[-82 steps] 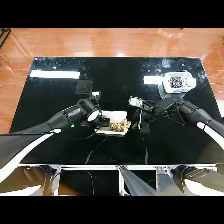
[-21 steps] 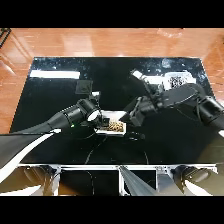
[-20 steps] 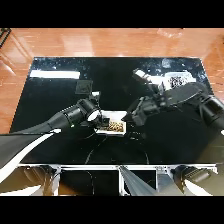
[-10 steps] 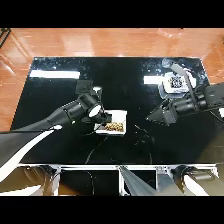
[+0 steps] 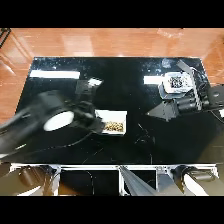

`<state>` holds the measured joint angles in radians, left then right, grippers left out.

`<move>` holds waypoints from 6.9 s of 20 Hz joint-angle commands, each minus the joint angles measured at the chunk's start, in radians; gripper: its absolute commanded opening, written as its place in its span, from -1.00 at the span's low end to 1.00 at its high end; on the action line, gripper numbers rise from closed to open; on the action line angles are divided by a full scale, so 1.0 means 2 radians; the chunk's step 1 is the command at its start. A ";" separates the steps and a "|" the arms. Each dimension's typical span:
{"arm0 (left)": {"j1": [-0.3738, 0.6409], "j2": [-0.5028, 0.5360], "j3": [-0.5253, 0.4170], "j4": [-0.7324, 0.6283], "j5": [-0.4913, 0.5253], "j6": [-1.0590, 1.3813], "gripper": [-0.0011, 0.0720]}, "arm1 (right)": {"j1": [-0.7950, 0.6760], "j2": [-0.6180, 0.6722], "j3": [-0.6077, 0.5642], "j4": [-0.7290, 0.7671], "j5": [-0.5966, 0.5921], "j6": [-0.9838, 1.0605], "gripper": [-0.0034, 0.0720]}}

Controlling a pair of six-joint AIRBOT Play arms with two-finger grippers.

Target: Fold the box and place the chain.

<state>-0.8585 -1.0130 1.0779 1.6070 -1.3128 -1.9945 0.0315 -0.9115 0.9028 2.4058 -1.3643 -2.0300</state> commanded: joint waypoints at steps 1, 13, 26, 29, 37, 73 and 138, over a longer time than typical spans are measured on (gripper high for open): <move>0.058 0.126 -0.068 0.058 -0.034 0.026 0.42 | 0.018 0.000 -0.006 0.017 0.110 0.090 0.71; 0.394 0.144 -0.254 -0.262 0.118 0.269 0.42 | 0.195 -0.185 0.160 -0.117 0.185 0.140 0.99; 0.393 0.070 -0.254 -0.315 0.119 0.317 0.42 | 0.243 -0.309 0.245 -0.143 0.026 -0.102 0.97; 0.393 0.070 -0.254 -0.327 0.118 0.317 0.42 | 0.266 -0.309 0.245 -0.146 0.021 -0.102 0.97; 0.393 0.070 -0.253 -0.328 0.118 0.317 0.42 | 0.275 -0.309 0.245 -0.175 0.013 -0.106 0.97; 0.393 0.070 -0.253 -0.329 0.129 0.317 0.42 | 0.344 -0.309 0.245 -0.266 0.019 -0.127 -0.07; 0.393 0.070 -0.253 -0.329 0.128 0.317 0.42 | 0.362 -0.318 0.244 -0.268 0.010 -0.133 -0.53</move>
<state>-0.0734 -0.8719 0.5701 0.9489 -1.0576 -1.3602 0.7555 -1.5459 1.3914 1.8648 -1.3422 -2.2955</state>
